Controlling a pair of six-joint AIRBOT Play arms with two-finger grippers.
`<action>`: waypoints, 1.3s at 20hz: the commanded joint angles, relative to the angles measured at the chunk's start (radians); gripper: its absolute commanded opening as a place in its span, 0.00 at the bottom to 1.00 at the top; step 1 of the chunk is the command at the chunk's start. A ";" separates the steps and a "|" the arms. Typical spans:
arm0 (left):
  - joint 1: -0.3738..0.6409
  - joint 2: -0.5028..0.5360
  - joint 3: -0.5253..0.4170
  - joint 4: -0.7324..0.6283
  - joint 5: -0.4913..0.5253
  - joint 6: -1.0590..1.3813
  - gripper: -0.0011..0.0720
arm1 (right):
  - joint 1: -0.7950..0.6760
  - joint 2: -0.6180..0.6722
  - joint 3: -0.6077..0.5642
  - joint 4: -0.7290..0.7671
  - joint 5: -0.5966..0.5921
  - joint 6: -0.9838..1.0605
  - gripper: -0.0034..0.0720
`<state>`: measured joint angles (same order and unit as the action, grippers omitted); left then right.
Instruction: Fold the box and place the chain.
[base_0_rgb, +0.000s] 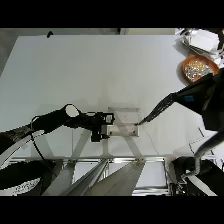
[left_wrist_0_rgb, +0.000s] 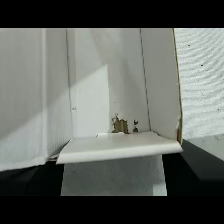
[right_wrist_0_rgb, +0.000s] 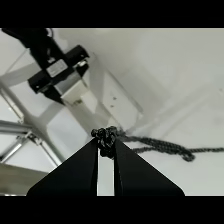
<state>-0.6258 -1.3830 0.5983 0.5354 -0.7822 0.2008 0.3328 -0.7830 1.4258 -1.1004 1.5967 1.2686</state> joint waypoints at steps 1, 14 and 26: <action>0.001 0.001 0.000 0.000 0.000 0.000 0.36 | 0.110 0.000 -0.064 0.000 -0.100 0.018 0.05; 0.001 0.001 0.000 0.000 0.000 0.000 0.36 | 0.294 -0.001 -0.455 0.003 -0.377 0.044 0.05; 0.001 0.001 0.000 0.000 0.000 0.000 0.36 | 0.477 -0.274 -0.623 0.005 -0.619 0.044 0.06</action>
<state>-0.6258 -1.3830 0.5983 0.5354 -0.7822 0.2008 0.7811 -0.9813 0.8124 -1.0946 1.0161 1.3125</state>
